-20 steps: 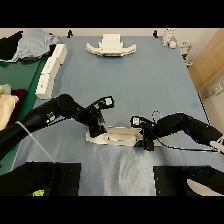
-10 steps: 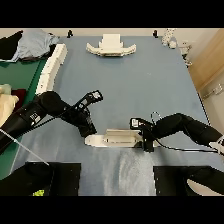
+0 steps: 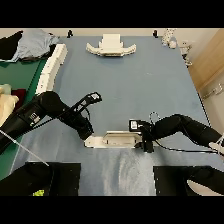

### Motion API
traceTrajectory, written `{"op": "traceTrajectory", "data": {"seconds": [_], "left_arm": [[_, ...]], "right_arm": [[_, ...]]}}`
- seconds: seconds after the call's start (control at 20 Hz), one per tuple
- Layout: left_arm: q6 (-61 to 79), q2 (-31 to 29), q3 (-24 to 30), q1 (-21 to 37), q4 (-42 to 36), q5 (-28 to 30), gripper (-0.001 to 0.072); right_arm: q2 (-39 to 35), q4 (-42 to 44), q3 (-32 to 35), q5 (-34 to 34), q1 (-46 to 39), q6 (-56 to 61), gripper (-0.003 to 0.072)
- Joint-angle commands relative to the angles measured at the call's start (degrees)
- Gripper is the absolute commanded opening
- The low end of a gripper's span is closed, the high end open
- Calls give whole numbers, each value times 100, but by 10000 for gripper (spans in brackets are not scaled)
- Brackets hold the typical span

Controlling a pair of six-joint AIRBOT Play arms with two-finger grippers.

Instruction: Fold the box.

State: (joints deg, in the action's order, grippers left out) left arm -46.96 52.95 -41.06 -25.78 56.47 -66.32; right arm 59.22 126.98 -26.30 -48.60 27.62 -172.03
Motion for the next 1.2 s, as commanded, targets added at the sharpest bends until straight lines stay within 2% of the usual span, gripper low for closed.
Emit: {"op": "traceTrajectory", "data": {"seconds": [0.0,0.1,0.15,0.25,0.3,0.35,0.45,0.65,0.9,1.15], "left_arm": [[-835,-4,44,-157,-570,-634,9],[-1165,-4,122,-647,-1683,-621,10],[-1427,-4,142,-960,-2070,-262,10],[-1781,-4,142,-1519,-2291,798,10],[-1908,-2,142,-1622,-2284,1322,10],[-2055,-4,142,-1622,-2288,1773,10],[-2194,9,142,-1456,-2284,2264,10],[-2214,409,142,-1106,-2262,2551,10],[-2503,1309,142,-767,-2107,2518,10],[-2505,1753,142,-739,-2015,2387,10]], "right_arm": [[4,-28,-4,13,2,-2,415],[4,-33,-4,7,0,0,415],[4,-31,-4,7,0,2,415],[4,-33,-4,9,0,0,415],[4,-33,-4,7,0,0,415],[4,-31,-4,9,0,0,415],[4,-31,-4,4,0,2,415],[4,-33,-4,7,0,0,415],[4,-33,-4,7,0,0,415],[4,-35,-4,9,0,0,415]]}}
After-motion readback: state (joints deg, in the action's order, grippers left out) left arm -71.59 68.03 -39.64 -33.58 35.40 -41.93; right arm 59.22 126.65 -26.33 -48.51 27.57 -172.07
